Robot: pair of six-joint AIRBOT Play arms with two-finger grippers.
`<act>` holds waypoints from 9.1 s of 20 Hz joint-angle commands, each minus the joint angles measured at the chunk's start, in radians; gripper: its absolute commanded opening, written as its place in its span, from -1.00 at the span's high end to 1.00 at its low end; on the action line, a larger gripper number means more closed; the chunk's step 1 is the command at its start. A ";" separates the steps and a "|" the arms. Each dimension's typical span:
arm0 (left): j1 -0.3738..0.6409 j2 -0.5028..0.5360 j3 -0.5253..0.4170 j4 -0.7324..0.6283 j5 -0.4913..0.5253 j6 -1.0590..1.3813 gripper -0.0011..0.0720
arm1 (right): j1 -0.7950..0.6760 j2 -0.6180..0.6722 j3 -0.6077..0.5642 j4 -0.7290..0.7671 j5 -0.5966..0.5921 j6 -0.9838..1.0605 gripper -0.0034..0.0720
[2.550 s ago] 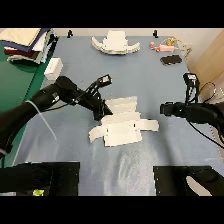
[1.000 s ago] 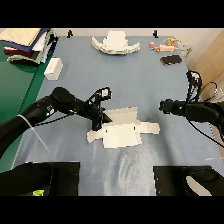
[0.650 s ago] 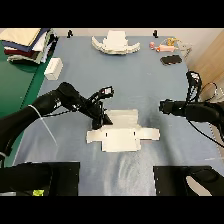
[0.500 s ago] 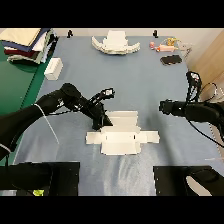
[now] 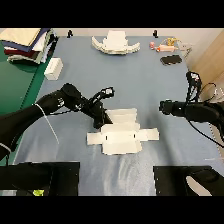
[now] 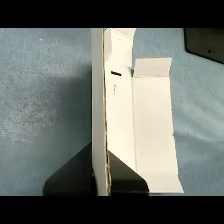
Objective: Fold the box.
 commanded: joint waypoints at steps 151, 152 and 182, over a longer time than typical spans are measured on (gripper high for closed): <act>-0.174 0.142 -0.191 0.052 0.224 0.050 0.93 | 0.216 -0.281 -0.175 0.492 -0.077 -1.714 -0.49; -0.174 0.142 -0.191 0.052 0.224 0.050 0.93 | 0.216 -0.281 -0.175 0.492 -0.077 -1.714 -0.41; -0.174 0.142 -0.191 0.027 0.197 0.050 0.93 | 0.217 -0.280 -0.175 0.492 -0.063 -1.713 -0.41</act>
